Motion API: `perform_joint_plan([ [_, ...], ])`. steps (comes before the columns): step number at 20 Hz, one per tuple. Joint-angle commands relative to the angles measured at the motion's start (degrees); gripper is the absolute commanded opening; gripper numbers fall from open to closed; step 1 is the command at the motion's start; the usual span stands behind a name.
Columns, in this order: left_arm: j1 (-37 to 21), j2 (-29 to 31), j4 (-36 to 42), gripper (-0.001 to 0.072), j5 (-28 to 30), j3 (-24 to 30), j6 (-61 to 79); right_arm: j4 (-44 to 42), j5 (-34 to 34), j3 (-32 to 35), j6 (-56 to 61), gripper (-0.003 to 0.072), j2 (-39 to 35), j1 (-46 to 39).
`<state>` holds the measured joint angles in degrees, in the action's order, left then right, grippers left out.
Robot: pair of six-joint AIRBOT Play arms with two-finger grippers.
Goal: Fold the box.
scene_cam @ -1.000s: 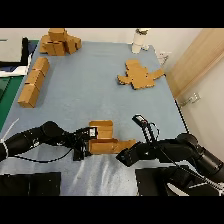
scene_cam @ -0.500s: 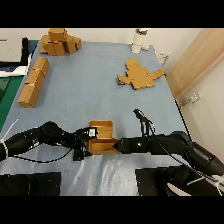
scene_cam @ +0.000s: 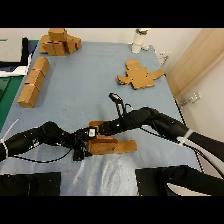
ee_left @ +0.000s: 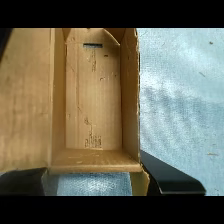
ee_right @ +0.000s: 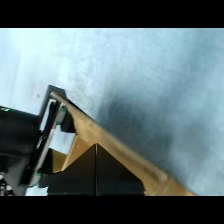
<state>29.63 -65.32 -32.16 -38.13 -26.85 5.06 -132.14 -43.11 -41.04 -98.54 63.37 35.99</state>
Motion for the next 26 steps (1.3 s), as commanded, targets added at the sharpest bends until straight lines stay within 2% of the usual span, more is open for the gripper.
perform_joint_plan([
  [1, 0.0, 0.0, 0.0, 0.0401, 0.0, 0.0, 0.0, 1.8, -0.7, -3.2, -9.8, 0.0001, 7.9, 0.0],
  [7, 0.0, 0.0, 0.0, 0.0402, 0.0, 0.0, 0.0, 3.8, -0.8, -3.2, -17.2, 0.0001, 10.9, 0.0],
  [18, 0.0, 0.0, 0.0, 0.0402, 0.0, 0.0, 0.0, 4.4, -2.7, -4.7, -19.0, 0.0002, 9.9, -0.4],
  [23, 0.0, 0.0, 0.0, 0.0402, 0.0, 0.0, 0.0, 9.3, -13.5, -9.8, -17.4, 0.0001, 0.6, -5.3],
  [26, 0.0, 0.0, 0.0, 0.0401, 0.0, 0.0, 0.0, 14.7, -26.1, -8.9, -15.7, 0.0001, -6.2, -5.9],
])
